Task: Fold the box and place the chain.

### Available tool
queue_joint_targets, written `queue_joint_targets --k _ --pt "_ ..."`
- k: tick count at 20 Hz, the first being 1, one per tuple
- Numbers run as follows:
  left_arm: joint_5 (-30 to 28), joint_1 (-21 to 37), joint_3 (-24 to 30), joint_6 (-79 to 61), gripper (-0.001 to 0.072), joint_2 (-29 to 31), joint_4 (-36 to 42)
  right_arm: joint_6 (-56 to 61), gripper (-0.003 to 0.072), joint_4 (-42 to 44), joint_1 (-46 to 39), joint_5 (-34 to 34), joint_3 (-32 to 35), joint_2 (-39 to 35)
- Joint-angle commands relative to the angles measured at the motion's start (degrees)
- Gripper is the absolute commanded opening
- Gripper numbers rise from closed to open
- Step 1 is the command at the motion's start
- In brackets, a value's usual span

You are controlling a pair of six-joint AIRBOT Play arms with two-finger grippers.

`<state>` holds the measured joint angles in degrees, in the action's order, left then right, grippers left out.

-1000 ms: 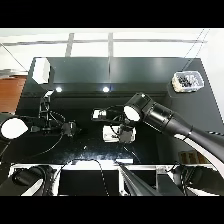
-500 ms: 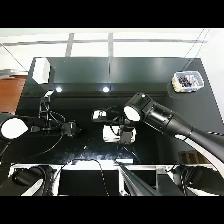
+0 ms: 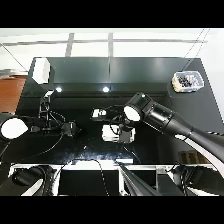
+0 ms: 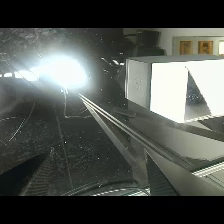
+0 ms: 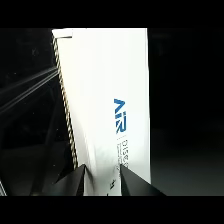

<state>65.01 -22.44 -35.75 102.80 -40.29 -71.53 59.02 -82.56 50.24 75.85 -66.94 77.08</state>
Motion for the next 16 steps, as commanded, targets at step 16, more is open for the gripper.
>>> queue_joint_targets --k 16 --pt "0.0 0.1 0.0 -0.5 0.0646 0.0 0.0 0.2 0.0273 0.4 0.2 -1.8 2.1 0.5"
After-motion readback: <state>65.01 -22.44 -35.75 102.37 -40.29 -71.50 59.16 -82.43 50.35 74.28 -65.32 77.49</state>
